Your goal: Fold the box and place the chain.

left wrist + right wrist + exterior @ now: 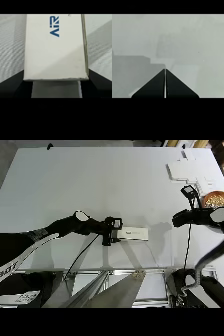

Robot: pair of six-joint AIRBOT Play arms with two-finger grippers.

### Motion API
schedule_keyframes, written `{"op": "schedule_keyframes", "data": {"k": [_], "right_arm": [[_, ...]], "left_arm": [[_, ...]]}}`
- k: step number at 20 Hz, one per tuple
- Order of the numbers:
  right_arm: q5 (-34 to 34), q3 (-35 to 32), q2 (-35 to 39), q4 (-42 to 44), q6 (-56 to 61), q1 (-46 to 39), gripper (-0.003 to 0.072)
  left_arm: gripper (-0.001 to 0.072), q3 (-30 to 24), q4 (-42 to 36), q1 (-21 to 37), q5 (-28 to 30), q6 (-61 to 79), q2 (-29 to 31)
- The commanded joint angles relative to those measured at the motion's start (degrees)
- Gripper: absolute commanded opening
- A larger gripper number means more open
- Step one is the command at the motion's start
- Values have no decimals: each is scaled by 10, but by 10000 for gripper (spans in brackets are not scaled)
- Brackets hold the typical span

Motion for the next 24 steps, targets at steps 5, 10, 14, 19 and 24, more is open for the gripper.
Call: {"op": "schedule_keyframes", "data": {"k": [5,10,14,19,24], "right_arm": [[7,0,-19,15,5,-12,17],[6,0,-19,20,6,-12,17],[6,0,-19,37,6,-12,17],[8,0,-19,37,6,-12,17],[19,0,-19,36,5,-12,17]], "left_arm": [[360,0,0,72,116,-111,135],[460,0,151,236,171,-428,253],[459,0,367,400,128,-732,300],[459,-1,563,582,31,-957,292],[459,-2,609,691,-19,-999,273]]}}
